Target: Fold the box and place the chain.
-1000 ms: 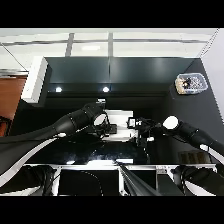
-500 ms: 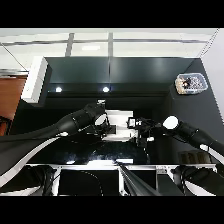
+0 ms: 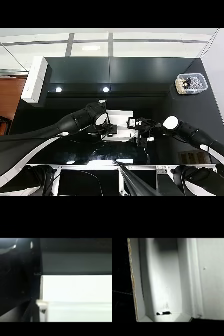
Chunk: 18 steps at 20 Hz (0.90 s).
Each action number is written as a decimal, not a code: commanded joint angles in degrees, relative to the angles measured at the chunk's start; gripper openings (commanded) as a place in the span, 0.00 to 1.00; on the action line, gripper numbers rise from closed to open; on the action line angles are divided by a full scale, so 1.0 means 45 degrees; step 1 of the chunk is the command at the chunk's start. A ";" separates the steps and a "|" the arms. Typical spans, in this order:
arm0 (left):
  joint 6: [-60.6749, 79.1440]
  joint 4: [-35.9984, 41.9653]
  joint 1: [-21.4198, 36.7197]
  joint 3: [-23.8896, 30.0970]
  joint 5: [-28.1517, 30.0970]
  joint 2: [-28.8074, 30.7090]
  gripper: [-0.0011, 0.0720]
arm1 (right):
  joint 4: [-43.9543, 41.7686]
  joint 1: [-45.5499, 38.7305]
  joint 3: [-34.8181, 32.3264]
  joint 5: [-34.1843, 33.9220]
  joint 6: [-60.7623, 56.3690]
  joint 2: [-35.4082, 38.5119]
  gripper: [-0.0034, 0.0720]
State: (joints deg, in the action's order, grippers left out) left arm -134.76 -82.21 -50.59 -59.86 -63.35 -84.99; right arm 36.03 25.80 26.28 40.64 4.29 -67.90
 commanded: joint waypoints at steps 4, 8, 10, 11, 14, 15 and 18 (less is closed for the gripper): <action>-0.0146 -0.0053 0.0019 -0.0087 -0.0029 -0.0005 0.09 | -0.0005 0.0005 -0.0010 0.0000 -0.0005 0.0000 0.22; -0.0141 -0.0044 0.0015 -0.0087 -0.0097 -0.0005 0.04 | -0.0005 0.0005 -0.0010 0.0005 -0.0005 0.0000 0.22; -0.0136 -0.0044 0.0015 -0.0087 -0.0087 -0.0005 0.05 | -0.0010 0.0005 -0.0010 0.0005 -0.0005 0.0000 0.22; -0.0092 -0.0053 0.0015 -0.0087 -0.0078 -0.0005 0.05 | 0.0000 0.0005 -0.0010 -0.0034 0.0005 0.0000 0.22; -0.0068 -0.0534 -0.0005 -0.0087 -0.0175 0.0000 0.05 | 0.0000 0.0005 0.0000 -0.0952 -0.0801 0.0029 0.93; -0.0068 -0.0539 0.0015 -0.0087 -0.0233 0.0000 0.04 | 0.0029 -0.0005 0.0005 -0.1059 -0.0918 0.0112 0.97; -0.0063 -0.0622 0.0019 -0.0087 -0.0301 0.0000 0.04 | 0.1088 -0.0024 0.0262 -0.0223 -0.1316 0.0801 0.97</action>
